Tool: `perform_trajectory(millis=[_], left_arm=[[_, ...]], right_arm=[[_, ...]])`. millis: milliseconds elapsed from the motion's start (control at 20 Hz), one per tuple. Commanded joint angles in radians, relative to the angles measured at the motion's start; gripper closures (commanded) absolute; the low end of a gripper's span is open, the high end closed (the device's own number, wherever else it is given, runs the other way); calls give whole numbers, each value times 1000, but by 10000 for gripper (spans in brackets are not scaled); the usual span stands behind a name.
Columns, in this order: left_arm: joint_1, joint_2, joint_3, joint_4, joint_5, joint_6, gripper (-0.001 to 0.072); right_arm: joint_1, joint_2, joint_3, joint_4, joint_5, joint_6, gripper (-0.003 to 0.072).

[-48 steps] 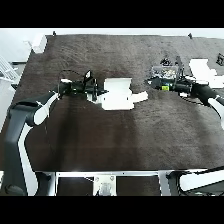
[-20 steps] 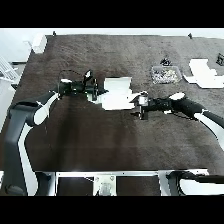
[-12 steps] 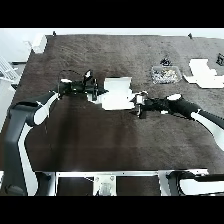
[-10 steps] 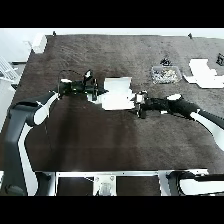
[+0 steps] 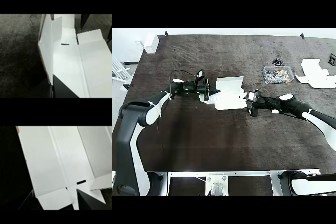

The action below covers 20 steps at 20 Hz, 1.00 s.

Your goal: Fold the box and place the chain.

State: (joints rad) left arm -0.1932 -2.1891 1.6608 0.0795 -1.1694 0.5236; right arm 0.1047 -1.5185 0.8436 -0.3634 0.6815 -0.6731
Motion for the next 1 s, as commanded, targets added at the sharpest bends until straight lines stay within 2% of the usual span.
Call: perform_trajectory(millis=[0,150,350,750,950], left_arm=[[-1,1,0,1,-1,0,688],[-1,1,0,1,-1,0,688],[-1,1,0,1,-1,1,688],[-1,1,0,1,-1,0,688],[-1,1,0,1,-2,0,688]], right_arm=[[0,5,0,4,44,17,43],[0,26,0,-54,118,45,43],[2,21,0,-100,119,55,43],[58,-15,9,-146,-65,33,43],[53,-24,51,-124,-72,53,44]])
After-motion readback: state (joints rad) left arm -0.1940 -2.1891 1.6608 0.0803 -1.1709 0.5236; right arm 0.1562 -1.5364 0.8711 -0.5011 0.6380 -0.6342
